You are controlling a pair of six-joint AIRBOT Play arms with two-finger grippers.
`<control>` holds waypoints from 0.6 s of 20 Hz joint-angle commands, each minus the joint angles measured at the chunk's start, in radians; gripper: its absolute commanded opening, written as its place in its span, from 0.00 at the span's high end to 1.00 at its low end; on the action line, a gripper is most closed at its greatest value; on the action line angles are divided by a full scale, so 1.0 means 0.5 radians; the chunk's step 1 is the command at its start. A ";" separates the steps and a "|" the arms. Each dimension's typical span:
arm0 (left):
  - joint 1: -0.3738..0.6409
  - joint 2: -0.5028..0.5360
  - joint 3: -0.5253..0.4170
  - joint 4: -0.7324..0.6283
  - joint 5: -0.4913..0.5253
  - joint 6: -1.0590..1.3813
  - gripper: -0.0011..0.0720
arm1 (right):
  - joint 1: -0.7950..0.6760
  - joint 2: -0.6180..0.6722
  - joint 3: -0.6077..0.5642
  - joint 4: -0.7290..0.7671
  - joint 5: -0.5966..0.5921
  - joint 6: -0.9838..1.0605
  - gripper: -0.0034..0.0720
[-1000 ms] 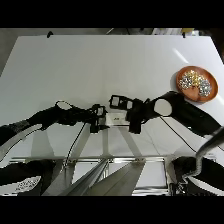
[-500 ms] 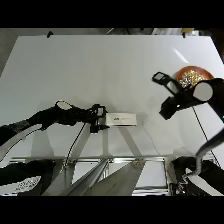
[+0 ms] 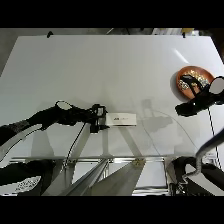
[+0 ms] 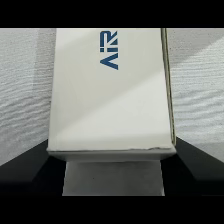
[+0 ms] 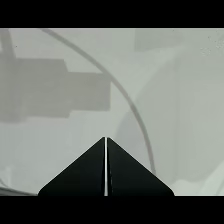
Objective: Fold the box and place the chain.
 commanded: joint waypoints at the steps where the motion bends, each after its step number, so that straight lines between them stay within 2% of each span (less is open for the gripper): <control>1: 0.001 0.001 0.001 0.001 0.000 0.000 0.64 | -0.031 -0.022 -0.011 0.009 0.004 0.034 0.93; 8: 0.003 0.007 0.001 -0.040 -0.031 -0.002 0.64 | -0.031 -0.022 -0.011 0.043 -0.001 0.032 0.93; 12: 0.093 0.210 0.001 -0.032 -0.029 -0.306 0.65 | -0.031 -0.022 -0.011 0.055 0.005 0.032 0.93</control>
